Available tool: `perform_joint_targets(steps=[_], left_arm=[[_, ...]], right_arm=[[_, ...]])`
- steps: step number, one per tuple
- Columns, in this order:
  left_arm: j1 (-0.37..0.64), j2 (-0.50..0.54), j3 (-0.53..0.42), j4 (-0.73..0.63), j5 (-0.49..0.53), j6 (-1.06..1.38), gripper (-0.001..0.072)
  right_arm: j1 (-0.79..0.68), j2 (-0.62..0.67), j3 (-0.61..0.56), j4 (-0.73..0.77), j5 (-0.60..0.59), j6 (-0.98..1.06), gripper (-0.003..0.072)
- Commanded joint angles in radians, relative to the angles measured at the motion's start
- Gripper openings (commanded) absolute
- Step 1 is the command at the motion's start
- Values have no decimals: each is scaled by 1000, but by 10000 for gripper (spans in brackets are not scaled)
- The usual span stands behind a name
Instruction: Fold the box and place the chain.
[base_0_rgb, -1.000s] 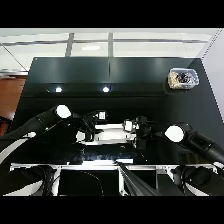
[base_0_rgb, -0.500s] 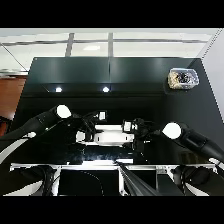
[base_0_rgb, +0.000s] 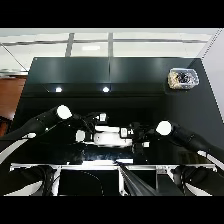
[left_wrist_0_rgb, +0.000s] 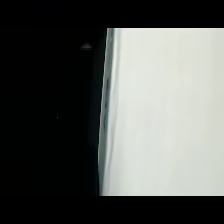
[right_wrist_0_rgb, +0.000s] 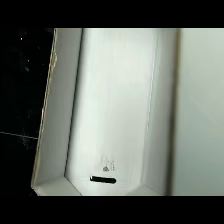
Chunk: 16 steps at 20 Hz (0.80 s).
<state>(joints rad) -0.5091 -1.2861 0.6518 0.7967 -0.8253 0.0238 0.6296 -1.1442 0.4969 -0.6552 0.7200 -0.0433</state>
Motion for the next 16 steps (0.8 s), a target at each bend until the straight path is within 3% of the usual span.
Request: perform_joint_targets(steps=[1,7,16], left_arm=[[0,0,0,6,5,-2,28],[0,0,0,6,5,-2,29],[0,0,0,6,5,-5,29]], right_arm=[[0,-14,-11,-7,-15,-17,705],[0,-14,-22,41,-74,-18,705],[0,-14,-22,97,-73,-17,705]])
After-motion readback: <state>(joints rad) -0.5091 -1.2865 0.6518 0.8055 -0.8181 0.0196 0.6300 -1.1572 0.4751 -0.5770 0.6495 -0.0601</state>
